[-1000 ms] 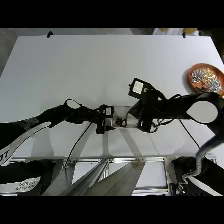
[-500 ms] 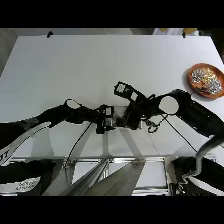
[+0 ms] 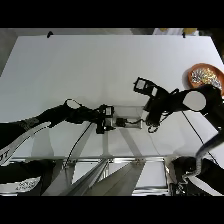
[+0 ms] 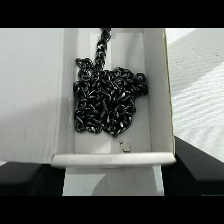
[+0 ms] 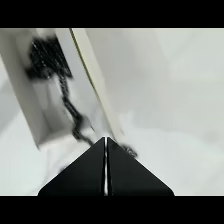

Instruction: Fold the box and place the chain.

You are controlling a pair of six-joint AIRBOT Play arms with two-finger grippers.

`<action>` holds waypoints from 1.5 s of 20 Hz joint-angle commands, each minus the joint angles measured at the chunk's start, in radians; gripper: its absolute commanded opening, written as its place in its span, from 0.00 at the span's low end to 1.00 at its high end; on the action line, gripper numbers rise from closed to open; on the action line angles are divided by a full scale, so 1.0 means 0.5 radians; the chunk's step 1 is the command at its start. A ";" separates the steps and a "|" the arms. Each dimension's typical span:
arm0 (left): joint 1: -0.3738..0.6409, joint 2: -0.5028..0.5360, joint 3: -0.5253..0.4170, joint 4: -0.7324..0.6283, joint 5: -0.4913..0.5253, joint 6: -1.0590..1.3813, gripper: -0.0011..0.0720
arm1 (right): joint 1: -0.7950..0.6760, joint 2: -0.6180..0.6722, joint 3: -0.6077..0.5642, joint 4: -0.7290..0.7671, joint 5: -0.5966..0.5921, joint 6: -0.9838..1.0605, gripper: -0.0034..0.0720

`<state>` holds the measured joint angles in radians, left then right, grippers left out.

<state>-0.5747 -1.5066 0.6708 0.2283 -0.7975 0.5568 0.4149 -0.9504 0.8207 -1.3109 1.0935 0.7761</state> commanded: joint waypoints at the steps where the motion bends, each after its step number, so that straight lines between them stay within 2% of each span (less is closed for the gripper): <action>1: -0.001 0.002 0.001 0.000 0.000 0.001 0.20 | -0.263 0.012 -0.149 -0.061 0.064 -0.335 0.07; 2: -0.001 0.002 0.002 0.000 0.001 0.000 0.20 | -0.301 -0.005 -0.227 -0.054 0.018 -0.423 0.07; 3: -0.001 0.002 0.001 0.000 0.000 0.001 0.20 | -0.315 -0.026 -0.299 -0.035 -0.030 -0.526 0.12; 4: -0.001 0.002 0.002 0.000 0.001 0.000 0.20 | -0.311 -0.058 -0.371 0.004 -0.088 -0.670 0.34; 5: -0.001 0.002 0.002 0.000 0.000 0.000 0.20 | -0.298 -0.099 -0.426 0.075 -0.134 -0.819 0.47; 6: -0.001 0.002 0.002 0.000 0.000 0.001 0.20 | -0.283 -0.143 -0.469 0.162 -0.175 -0.949 0.47; 8: -0.001 0.002 0.001 -0.001 -0.001 0.000 0.20 | -0.249 -0.230 -0.495 0.299 -0.263 -1.086 0.47; 12: -0.001 0.002 0.001 0.000 0.000 0.000 0.20 | -0.194 -0.362 -0.495 0.420 -0.509 -1.100 0.47; 17: -0.001 0.002 0.001 0.000 0.001 0.001 0.20 | -0.194 -0.508 -0.495 0.444 -0.520 -1.100 0.44; 18: -0.001 0.002 0.001 0.000 0.001 0.001 0.20 | -0.194 -0.523 -0.495 0.442 -0.481 -1.099 0.31; 19: -0.001 0.002 0.001 0.000 0.000 0.000 0.20 | -0.195 -0.516 -0.495 0.426 -0.410 -1.099 0.07; 22: -0.001 0.002 0.001 0.000 0.001 0.000 0.20 | -0.195 -0.407 -0.491 0.217 -0.255 -1.018 0.07; 24: -0.001 0.002 0.001 0.000 0.000 0.001 0.20 | -0.195 -0.315 -0.419 0.031 -0.069 -0.808 0.07; 28: -0.001 0.002 0.001 0.000 0.000 0.000 0.20 | -0.194 -0.134 -0.031 -0.031 0.455 -0.586 0.07; 30: -0.001 0.002 0.001 -0.001 0.001 0.000 0.20 | -0.158 -0.085 0.174 -0.024 0.588 -0.417 0.07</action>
<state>-0.5747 -1.5066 0.6704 0.2279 -0.7975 0.5568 0.3233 -1.0370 0.7856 -1.3014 1.2308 0.4515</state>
